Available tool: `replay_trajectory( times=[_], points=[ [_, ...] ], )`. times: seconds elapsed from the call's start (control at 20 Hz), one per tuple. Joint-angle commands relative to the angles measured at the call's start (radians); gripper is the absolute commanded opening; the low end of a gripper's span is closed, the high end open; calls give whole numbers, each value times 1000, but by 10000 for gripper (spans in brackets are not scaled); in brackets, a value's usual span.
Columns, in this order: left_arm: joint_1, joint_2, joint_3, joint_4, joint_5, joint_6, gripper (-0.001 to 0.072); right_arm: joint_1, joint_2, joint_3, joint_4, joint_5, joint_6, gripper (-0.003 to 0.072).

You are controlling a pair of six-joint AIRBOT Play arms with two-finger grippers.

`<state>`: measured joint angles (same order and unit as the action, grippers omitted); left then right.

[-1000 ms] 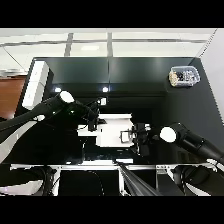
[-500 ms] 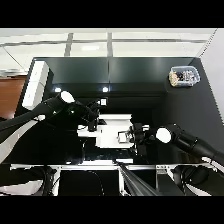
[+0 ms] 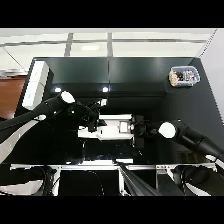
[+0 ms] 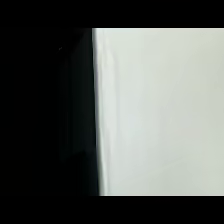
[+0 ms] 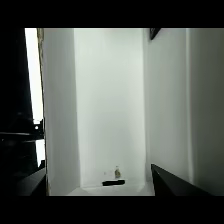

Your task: Fold the box and place the chain.

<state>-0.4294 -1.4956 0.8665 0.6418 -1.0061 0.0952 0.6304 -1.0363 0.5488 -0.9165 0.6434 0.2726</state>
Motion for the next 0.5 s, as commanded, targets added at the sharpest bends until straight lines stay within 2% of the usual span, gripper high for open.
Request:
replay_trajectory(
  times=[0.0,0.1,0.45],
  points=[
    [0,-1,1,2,2,2,23,-70,14,24,29,0,5,710],
    [0,0,1,1,0,2,23,-106,13,26,105,3,-5,711],
    [0,0,1,2,1,2,23,-205,4,26,144,63,-68,711]
  ],
)
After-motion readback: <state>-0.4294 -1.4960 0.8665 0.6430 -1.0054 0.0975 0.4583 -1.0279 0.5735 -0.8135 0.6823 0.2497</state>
